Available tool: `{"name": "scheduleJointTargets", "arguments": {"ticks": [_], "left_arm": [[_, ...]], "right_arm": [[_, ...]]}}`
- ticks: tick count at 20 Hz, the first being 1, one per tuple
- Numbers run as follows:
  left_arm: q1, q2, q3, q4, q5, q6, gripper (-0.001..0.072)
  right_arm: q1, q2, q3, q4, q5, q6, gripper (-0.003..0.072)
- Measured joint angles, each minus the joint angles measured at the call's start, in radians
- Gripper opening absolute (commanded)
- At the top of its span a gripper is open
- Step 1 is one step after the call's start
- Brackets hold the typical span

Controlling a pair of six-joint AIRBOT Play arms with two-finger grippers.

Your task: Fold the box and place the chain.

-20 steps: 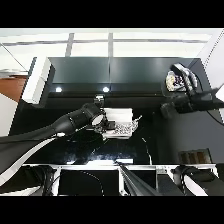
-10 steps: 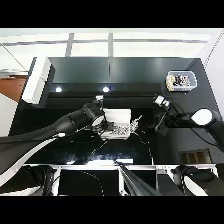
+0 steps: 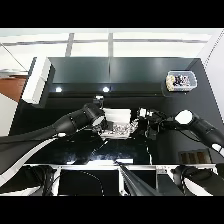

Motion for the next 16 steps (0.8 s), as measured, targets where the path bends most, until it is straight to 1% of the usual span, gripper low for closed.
{"name": "scheduleJointTargets", "arguments": {"ticks": [5,10,16], "left_arm": [[0.0,0.0,0.0,0.002,0.005,0.0,0.0029],[0.0,0.0,0.0,0.002,0.008,-0.001,0.003],[0.0,0.0,0.0,0.002,0.01,-0.002,0.003]], "right_arm": [[0.006,-0.056,0.0,0.087,-0.02,-0.122,0.0698],[0.008,-0.092,0.0,0.111,-0.062,-0.187,0.0698],[0.02,-0.104,0.0,0.133,-0.102,-0.225,0.0698]]}}
